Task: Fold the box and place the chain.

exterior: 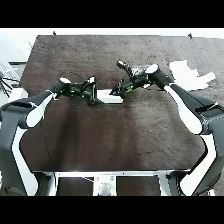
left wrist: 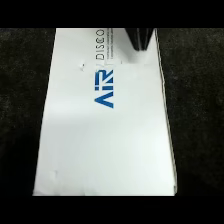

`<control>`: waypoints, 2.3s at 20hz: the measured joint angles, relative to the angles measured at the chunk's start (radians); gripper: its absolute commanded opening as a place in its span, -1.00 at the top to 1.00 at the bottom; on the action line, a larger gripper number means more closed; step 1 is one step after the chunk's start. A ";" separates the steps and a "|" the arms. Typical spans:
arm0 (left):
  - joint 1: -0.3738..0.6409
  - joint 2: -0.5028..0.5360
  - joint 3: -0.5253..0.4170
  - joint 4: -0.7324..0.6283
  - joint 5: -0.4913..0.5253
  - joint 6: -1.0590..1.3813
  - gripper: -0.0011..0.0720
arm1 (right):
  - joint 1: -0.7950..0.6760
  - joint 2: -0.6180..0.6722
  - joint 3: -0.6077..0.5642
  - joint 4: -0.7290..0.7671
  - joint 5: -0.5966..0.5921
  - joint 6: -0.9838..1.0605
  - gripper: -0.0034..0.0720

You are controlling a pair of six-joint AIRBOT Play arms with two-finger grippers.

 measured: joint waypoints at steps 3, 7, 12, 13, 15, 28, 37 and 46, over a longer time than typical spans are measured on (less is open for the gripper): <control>0.000 0.000 0.000 0.001 0.000 0.004 0.01 | 0.006 -0.002 -0.045 0.013 -0.010 -0.002 0.89; 0.000 0.000 0.000 0.002 -0.003 0.004 0.01 | 0.006 0.005 -0.067 0.012 -0.014 -0.009 0.89; 0.000 0.000 0.000 0.001 -0.004 -0.002 0.01 | -0.013 0.122 -0.070 0.122 -0.006 -0.065 0.89; 0.000 0.000 0.000 0.001 -0.003 -0.002 0.01 | -0.015 0.161 -0.074 0.136 -0.005 -0.070 0.89; 0.000 0.000 0.000 0.001 -0.003 -0.001 0.01 | -0.025 0.259 -0.091 0.173 0.002 -0.071 0.90; 0.000 0.000 0.000 -0.006 -0.001 0.000 0.03 | -0.257 1.140 -1.067 0.081 -0.481 0.034 0.89; 0.060 0.174 -0.007 -0.082 0.037 -0.157 0.93 | -0.308 1.267 -1.293 0.077 -0.597 0.035 0.89; 0.394 0.584 -0.310 -0.093 0.766 -0.492 0.92 | -0.310 1.273 -1.306 0.079 -0.605 0.036 0.89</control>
